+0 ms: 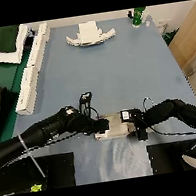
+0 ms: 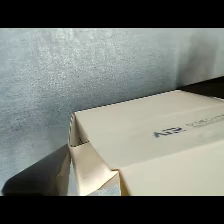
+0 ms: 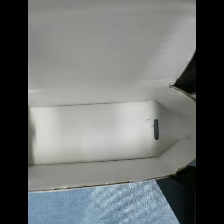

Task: Fold the box.

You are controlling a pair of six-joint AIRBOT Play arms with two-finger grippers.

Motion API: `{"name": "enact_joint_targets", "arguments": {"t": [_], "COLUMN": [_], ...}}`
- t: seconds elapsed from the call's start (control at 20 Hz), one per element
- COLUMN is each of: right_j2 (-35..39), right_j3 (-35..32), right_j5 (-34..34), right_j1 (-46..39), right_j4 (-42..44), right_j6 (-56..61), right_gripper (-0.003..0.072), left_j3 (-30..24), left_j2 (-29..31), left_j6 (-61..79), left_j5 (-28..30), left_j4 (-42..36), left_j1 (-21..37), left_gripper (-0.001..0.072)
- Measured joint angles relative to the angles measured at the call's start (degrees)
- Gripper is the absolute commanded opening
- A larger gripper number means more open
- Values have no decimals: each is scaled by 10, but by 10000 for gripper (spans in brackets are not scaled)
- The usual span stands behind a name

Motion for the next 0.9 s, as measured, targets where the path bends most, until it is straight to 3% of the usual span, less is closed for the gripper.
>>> {"name": "enact_joint_targets", "arguments": {"t": [0.25,0.9], "right_j2": [0,0], "right_j3": [0,0], "right_j5": [0,0], "right_j1": [0,0], "right_j4": [0,0], "right_j6": [0,0], "right_gripper": [514,515], "left_j3": [57,93], "left_j2": [-50,-109], "left_j6": [-73,-155], "left_j5": [-55,-107], "left_j4": [47,83], "left_j1": [-28,-49], "left_gripper": [403,402]}}
